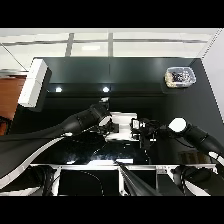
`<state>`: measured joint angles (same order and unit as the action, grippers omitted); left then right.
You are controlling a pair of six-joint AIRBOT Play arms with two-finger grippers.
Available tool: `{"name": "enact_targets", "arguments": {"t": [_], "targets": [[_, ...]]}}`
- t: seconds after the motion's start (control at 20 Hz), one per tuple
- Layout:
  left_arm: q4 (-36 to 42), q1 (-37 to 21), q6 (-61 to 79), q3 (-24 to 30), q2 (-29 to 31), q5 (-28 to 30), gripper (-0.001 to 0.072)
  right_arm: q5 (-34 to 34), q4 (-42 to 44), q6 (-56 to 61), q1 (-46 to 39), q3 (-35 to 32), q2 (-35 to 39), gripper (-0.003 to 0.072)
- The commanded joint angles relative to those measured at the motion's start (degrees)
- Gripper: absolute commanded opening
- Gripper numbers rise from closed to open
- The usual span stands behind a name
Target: Fold the box and place the chain.
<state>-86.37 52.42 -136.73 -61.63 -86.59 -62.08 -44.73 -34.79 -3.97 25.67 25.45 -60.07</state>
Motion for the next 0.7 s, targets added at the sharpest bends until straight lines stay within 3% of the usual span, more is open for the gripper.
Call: {"name": "enact_targets", "arguments": {"t": [0.0, 0.15, 0.2, 0.25, 0.3, 0.35, 0.4, 0.45, 0.5, 0.65], "targets": [[0.09, 0.04, -0.02, -0.04, -0.02, 0.04, 0.0025, 0.24, 0.31, 0.61, 0.15, -0.04, -0.09, 0.0155], [0.09, 0.09, -0.02, -0.04, -0.02, 0.04, 0.0024, 0.50, 0.33, 1.05, 0.15, -0.04, -0.09, 0.0178], [0.09, 0.09, -0.02, -0.04, -0.02, 0.04, 0.0025, 1.05, 0.35, 2.01, 0.15, -0.04, -0.09, 0.0307], [0.09, 0.09, -0.02, -0.04, -0.02, 0.04, 0.0025, 1.51, 0.33, 2.58, 0.15, -0.04, -0.09, 0.0355], [0.07, 0.09, -0.02, -0.04, -0.02, 0.07, 0.0025, 1.77, 0.31, 2.93, 0.15, -0.04, -0.09, 0.0332], [0.07, 0.09, -0.02, -0.04, -0.02, 0.07, 0.0025, 1.81, 0.33, 2.95, 0.15, -0.04, -0.09, 0.0243], [0.07, 0.09, -0.02, -0.04, -0.02, 0.07, 0.0025, 2.03, 0.35, 3.02, 0.15, -0.04, -0.09, 0.0289], [0.07, 0.09, -0.02, -0.04, -0.02, 0.07, 0.0025, 2.43, 0.31, 3.04, 0.15, -0.04, -0.09, 0.0268], [0.07, 0.09, -0.02, -0.04, -0.02, 0.07, 0.0025, 2.67, 0.28, 3.10, 0.09, -0.04, -0.09, 0.0115], [0.07, 0.09, -0.02, -0.04, -0.02, -0.02, 0.0025, 2.84, -0.04, 5.33, -1.36, 0.20, 0.90, 0.0116]]}}
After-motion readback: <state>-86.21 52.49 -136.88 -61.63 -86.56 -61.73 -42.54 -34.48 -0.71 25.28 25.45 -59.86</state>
